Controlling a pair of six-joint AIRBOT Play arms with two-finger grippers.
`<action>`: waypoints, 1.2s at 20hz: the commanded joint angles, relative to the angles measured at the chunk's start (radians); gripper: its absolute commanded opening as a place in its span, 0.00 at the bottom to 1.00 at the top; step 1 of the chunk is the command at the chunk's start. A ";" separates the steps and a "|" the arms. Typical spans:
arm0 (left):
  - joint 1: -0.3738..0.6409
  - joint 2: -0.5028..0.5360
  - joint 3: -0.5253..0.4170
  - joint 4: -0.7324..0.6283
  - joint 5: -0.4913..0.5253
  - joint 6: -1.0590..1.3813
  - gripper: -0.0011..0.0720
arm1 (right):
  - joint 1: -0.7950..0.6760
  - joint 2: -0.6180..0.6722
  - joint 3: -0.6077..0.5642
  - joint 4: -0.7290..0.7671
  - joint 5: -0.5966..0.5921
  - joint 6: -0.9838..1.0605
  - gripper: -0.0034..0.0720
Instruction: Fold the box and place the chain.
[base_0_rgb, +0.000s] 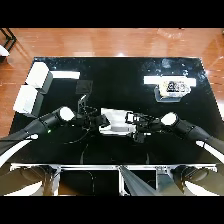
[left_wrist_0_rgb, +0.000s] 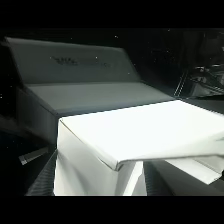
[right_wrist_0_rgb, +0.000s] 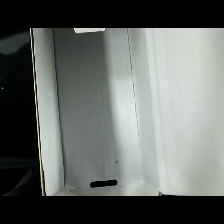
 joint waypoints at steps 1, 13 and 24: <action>0.001 0.000 0.004 0.002 -0.014 0.001 0.89 | 0.001 0.000 0.000 -0.005 0.001 -0.001 0.51; -0.043 0.000 0.148 0.330 -0.145 -0.187 0.89 | 0.001 0.000 0.000 -0.005 -0.001 0.000 0.51; -0.162 -0.018 0.261 0.656 -0.259 -0.463 0.89 | 0.001 0.000 0.000 -0.005 -0.002 -0.001 0.51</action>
